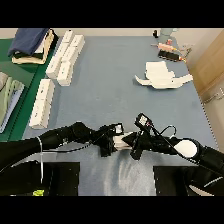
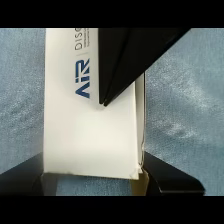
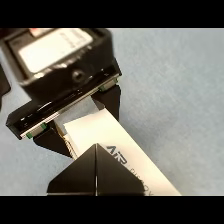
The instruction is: Fold the box.
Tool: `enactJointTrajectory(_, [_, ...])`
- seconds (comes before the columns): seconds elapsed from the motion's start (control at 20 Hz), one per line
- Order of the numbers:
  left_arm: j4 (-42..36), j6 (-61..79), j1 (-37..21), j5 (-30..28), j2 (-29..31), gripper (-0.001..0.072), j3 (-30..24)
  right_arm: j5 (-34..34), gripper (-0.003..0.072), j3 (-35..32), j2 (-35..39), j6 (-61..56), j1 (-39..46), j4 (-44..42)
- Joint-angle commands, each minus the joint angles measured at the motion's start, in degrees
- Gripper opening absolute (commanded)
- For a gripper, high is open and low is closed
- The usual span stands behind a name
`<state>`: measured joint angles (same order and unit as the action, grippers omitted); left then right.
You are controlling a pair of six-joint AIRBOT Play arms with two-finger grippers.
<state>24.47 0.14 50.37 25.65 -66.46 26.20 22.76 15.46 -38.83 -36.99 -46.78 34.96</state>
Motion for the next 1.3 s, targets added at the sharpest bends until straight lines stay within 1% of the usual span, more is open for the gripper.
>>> enactJointTrajectory(0.0, [-0.02, 0.00, -0.02, 0.02, 0.02, 0.0424, 0.04, -1.40, 0.0003, -1.86, -0.63, 1.49, -0.20, -4.76])
enactJointTrajectory(0.45, [0.00, 0.00, -0.02, 0.00, 0.02, 0.0424, 0.04, -4.09, 0.0003, -5.44, -1.14, 1.44, -1.90, -5.42])
enactJointTrajectory(1.25, [0.00, 0.00, -0.02, 0.00, 0.02, 0.0425, 0.04, -3.30, 0.0003, -5.68, -2.32, -1.14, -1.90, -5.44])
